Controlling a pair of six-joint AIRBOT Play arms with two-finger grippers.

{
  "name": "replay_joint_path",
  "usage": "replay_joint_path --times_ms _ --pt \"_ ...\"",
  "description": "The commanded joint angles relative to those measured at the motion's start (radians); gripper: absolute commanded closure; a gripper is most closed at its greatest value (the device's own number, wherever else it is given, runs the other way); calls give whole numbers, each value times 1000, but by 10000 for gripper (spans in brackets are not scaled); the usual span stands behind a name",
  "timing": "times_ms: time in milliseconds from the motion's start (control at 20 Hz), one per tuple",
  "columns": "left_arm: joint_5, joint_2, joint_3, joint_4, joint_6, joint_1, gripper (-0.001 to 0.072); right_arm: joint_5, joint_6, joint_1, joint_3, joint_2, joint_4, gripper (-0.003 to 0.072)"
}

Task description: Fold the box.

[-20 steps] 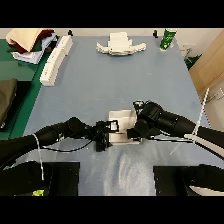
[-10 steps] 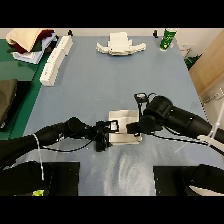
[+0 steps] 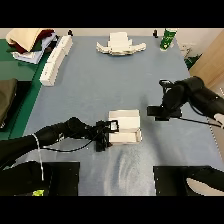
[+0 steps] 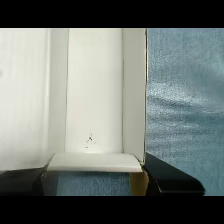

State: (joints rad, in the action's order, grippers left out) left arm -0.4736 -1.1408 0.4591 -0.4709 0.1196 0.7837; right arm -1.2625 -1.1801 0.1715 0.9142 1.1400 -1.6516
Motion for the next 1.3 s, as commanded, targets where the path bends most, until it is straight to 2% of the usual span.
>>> replay_joint_path --times_ms 0,100,200,300,500,800,1000,1250 --pt "0 0 0 0 0 0 244 35 -441 -309 1 143 -570 685" --pt "0 0 0 0 0 0 244 -84 -590 -405 36 265 -770 684" --pt "0 0 0 0 0 0 244 -245 -681 -415 95 380 -818 684" --pt "0 0 0 0 0 0 244 -340 -702 -377 151 460 -820 684" --pt "0 0 0 0 0 0 244 -399 -752 -270 236 531 -821 685" --pt "0 0 0 0 0 0 244 -490 -840 -143 283 522 -808 685" --pt "0 0 0 0 0 0 244 -416 -922 -85 252 449 -739 684" --pt "0 0 0 0 0 0 244 -113 -1053 -21 93 282 -726 684"
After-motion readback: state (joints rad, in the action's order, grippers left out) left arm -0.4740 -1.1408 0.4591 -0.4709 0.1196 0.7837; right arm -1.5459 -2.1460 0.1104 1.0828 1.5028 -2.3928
